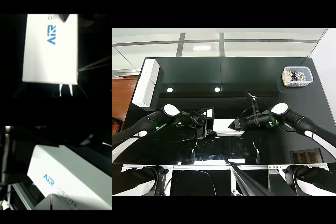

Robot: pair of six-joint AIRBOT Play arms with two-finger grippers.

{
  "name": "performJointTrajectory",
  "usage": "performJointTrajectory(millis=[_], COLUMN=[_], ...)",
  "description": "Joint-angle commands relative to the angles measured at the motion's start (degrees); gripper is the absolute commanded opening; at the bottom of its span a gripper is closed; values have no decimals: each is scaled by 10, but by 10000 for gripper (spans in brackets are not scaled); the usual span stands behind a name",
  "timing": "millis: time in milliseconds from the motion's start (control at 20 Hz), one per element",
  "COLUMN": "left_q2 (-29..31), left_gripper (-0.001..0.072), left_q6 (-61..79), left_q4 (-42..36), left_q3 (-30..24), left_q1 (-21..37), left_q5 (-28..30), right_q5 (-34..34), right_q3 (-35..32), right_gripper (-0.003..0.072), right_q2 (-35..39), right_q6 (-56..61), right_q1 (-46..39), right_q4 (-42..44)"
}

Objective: Fold the box and place the chain.

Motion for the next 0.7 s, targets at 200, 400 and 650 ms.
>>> performJointTrajectory(millis=[200,400,650], left_q2=[0,0,22], left_gripper=[350,350,450], left_q6=[0,0,-132], left_q4=[0,0,61], left_q3=[0,0,25], left_q1=[0,0,0], left_q5=[0,0,-1], right_q5=[8,144,247], right_q3=[1,18,40], right_gripper=[18,18,19], right_q2=[-20,41,169], right_q6=[-6,-38,-41], right_q1=[-9,-99,-277], right_q4=[-37,-38,-124])
